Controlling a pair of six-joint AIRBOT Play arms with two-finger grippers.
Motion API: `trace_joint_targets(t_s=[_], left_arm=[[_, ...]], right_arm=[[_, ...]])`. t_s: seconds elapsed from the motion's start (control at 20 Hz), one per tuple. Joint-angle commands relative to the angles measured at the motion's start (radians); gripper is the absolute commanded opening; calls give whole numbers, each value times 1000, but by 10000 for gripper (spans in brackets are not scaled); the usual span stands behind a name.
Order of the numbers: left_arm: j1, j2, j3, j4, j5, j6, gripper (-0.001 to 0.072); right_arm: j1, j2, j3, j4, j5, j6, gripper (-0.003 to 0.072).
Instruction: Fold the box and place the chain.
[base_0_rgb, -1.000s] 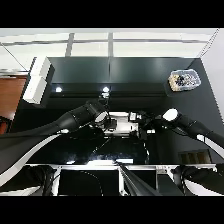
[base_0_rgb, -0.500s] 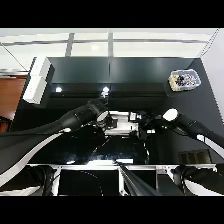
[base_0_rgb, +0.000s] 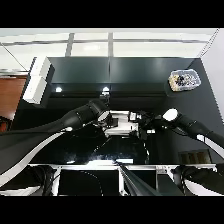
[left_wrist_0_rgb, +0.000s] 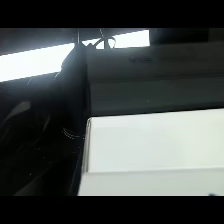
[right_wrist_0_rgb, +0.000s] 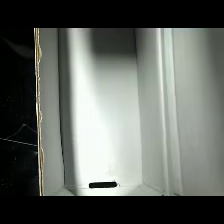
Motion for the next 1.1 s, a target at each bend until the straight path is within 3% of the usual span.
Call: trace_joint_targets(t_s=[0.0, 0.15, 0.25, 0.3, 0.45, 0.5, 0.55, 0.65, 0.95, 1.0, 1.05], left_arm=[[-2, -30, 43, 2, -38, 1, 269], [-2, -61, 86, 16, -117, 2, 215], [-2, -61, 93, 17, -117, 2, 120], [-2, -61, 95, 17, -116, 2, 29], [-1, -61, 95, 17, -116, 2, 29], [-1, -61, 95, 17, -116, 2, 35], [-1, -61, 95, 13, -116, 2, 139], [-1, -61, 95, 13, -121, 1, 488], [1, -61, 95, -11, -135, -14, 501], [1, -61, 95, -13, -134, -14, 479], [1, -61, 95, -8, -135, -14, 368]], right_arm=[[0, 0, 0, 0, 0, 0, 482], [0, 0, 0, 0, 0, 0, 482], [1, 0, 0, 0, 0, 0, 482], [0, 0, 0, 0, 0, 0, 482], [0, 0, 0, 0, 0, 0, 482], [1, 0, 0, 0, 0, 0, 482], [1, 0, 0, 0, 0, 0, 482], [1, 0, 0, 0, 0, 0, 482], [0, 0, 0, 0, 1, 0, 483], [0, 0, 0, 0, 1, 0, 483], [0, 0, 0, 0, 1, 0, 483]])
